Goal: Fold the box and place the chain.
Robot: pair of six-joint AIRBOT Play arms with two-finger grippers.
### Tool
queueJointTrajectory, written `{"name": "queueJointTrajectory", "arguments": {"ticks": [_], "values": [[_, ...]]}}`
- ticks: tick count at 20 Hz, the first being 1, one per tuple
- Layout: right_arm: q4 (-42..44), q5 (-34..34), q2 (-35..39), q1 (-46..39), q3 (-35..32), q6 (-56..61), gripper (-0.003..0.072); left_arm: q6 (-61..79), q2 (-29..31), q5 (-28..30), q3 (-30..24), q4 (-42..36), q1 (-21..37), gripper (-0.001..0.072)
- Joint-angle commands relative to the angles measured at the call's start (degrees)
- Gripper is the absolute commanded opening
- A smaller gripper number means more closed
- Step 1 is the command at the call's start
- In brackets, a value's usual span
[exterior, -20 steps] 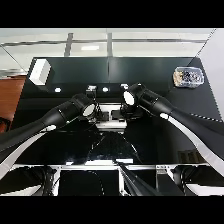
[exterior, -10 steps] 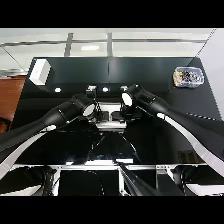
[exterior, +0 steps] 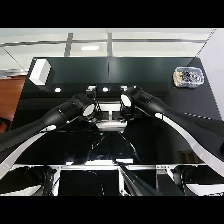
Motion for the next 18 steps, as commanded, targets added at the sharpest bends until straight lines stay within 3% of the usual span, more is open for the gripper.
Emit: {"name": "queueJointTrajectory", "arguments": {"ticks": [1, 4, 5, 6, 10, 12, 18], "values": [[-0.59, -0.5, -0.13, 0.04, 0.04, 0.15, 0.0127, 0.09, -0.02, -0.11, 0.0, 0.02, 0.07, 0.0025], [-0.33, -0.02, -0.68, 0.04, 0.04, 0.15, 0.0126, 0.09, -0.02, -0.13, 0.0, 0.02, 0.04, 0.0025], [-0.35, 0.04, -0.7, 0.04, 0.04, 0.13, 0.0026, 0.09, -0.02, -0.13, 0.0, 0.02, 0.04, 0.0025], [-0.33, 0.07, -0.7, 0.04, 0.04, 0.17, 0.0012, 0.09, -0.02, -0.11, 0.0, 0.02, 0.04, 0.0025], [-0.33, 0.44, -0.68, 0.04, 0.04, 0.17, 0.0016, 0.09, -0.02, -0.09, 0.0, 0.02, 0.04, 0.0025], [0.24, 0.46, -0.68, 0.04, 0.04, 0.2, 0.0186, 0.09, -0.02, -0.11, 0.0, 0.02, 0.04, 0.0025], [1.27, 1.86, -0.7, 0.04, 0.04, 0.2, 0.0207, 0.09, -0.02, -0.09, 0.0, 0.02, 0.07, 0.0025]]}}
